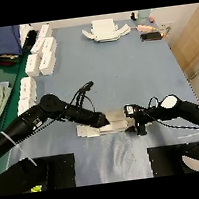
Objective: Fold the box.
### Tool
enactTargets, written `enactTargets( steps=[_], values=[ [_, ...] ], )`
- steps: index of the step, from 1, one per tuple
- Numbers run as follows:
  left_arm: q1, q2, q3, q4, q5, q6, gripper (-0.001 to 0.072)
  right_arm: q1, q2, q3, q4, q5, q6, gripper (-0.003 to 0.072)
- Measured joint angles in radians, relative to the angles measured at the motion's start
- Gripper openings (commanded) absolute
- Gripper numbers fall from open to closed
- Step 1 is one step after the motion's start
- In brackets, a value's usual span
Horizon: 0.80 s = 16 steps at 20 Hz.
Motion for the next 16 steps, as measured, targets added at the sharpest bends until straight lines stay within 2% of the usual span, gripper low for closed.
enactTargets(
  steps=[2, 5, 12, 16],
  values=[
    [0.015, -0.042, 0.0, -0.081, 0.093, -0.014, 0.0014, 0.0, 0.0, 0.0, 0.0, 0.0, 0.0, 0.0511],
    [0.041, -0.11, 0.0, -0.138, 0.176, -0.042, 0.0014, 0.0, 0.0, 0.0, 0.0, 0.0, 0.0, 0.0511],
    [0.055, -0.278, 0.001, -0.18, 0.186, -0.083, 0.0014, -0.002, 0.0, 0.0, 0.0, 0.0, 0.001, 0.0511],
    [0.057, -0.318, 0.005, -0.185, 0.158, -0.082, 0.0014, -0.002, 0.0, 0.0, 0.0, 0.0, 0.002, 0.051]
  ],
)
